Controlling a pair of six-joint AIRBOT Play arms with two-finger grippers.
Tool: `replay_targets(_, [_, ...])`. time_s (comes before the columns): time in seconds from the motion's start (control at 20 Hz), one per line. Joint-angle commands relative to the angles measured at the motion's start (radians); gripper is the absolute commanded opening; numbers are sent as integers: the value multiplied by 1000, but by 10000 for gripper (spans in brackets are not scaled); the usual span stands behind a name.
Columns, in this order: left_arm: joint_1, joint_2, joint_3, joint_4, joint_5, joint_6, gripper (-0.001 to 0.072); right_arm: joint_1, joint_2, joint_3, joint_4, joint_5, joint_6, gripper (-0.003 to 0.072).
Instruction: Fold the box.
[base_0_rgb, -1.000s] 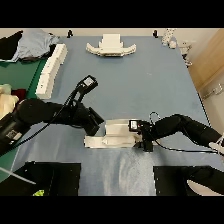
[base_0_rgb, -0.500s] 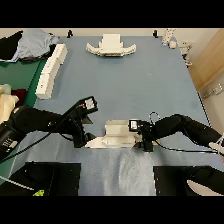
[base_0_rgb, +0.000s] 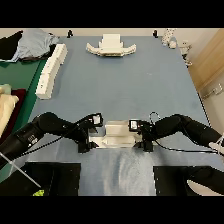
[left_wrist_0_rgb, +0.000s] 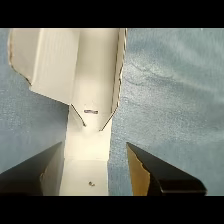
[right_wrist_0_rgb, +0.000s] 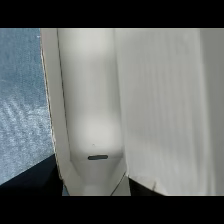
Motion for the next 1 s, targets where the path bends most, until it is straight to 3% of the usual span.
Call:
replay_targets(0.0, [-12,-72,-8,-40,87,61,591,0,0,0,0,0,0,415])
replay_targets(0.25, [-51,-133,-8,-87,139,106,584,0,0,0,0,0,0,415])
replay_targets(0.3, [-55,-143,-8,-105,141,135,358,0,0,0,0,0,0,415])
replay_targets(0.35, [-58,-151,-8,-123,133,192,201,0,0,0,0,0,0,415])
replay_targets(0.55, [-82,-173,-8,-194,142,270,158,0,0,0,0,0,0,415])
replay_targets(0.6, [-87,-175,-8,-195,147,270,56,0,0,0,0,0,0,415])
replay_targets(0.95, [-100,-181,-8,-301,169,296,42,0,0,0,0,0,0,415])
